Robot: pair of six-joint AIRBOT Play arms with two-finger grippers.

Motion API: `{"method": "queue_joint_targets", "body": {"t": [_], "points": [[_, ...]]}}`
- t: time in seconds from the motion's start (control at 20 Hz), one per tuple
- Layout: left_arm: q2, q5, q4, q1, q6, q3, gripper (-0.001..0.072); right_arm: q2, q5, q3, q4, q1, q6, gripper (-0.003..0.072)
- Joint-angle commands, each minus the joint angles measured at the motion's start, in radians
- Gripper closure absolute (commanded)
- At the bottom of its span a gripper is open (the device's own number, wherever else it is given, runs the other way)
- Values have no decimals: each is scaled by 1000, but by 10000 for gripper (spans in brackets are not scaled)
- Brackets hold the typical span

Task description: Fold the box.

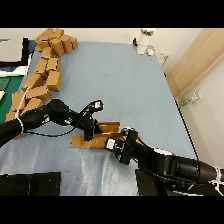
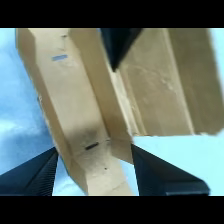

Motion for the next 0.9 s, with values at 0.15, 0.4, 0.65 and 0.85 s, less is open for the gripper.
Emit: {"method": "queue_joint_targets", "body": {"t": [0.15,0.4,0.65,0.85], "points": [[0,-1,0,1,0,1,699,52,145,-38,142,-161,-275,-32],[0,-1,0,1,0,0,699,30,191,-36,702,-410,-943,-31],[0,-1,0,1,0,0,699,-94,82,8,1195,-651,-1509,-31],[0,-1,0,1,0,0,699,-257,3,93,1219,-662,-1590,-31]]}}
